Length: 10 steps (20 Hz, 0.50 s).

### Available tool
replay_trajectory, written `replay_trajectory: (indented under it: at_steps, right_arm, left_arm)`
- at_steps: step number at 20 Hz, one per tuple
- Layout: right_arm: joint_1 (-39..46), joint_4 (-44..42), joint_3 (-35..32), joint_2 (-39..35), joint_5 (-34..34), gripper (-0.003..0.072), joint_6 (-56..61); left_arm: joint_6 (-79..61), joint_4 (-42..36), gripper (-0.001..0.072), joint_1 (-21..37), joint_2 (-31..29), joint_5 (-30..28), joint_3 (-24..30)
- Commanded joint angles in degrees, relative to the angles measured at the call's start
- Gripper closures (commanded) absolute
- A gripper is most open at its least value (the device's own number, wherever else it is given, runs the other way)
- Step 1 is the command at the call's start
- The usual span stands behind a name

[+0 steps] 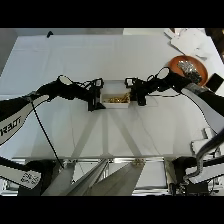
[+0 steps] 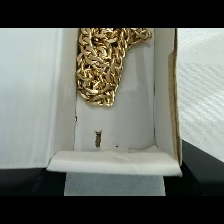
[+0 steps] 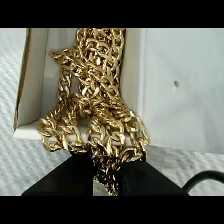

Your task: Fold the box and place the chain.

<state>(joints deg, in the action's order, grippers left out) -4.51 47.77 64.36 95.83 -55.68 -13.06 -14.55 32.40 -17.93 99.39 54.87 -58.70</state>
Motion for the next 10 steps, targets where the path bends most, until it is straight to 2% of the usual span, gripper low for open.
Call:
replay_trajectory:
  at_steps: [1,5,10]
  right_arm:
    - [-0.1,1.1,0.0,-1.1,0.0,0.0673,3.1]
    - [-0.1,5.9,0.0,-3.7,0.1,0.0674,7.6]
    - [-0.1,6.4,0.0,-8.1,-0.2,0.0674,11.8]
  left_arm:
    - [0.0,0.0,0.0596,0.0,0.0,0.0,0.0]
    - [0.0,0.0,0.0596,0.0,0.0,0.0,0.0]
    - [0.0,0.0,0.0596,0.0,0.0,0.0,0.0]
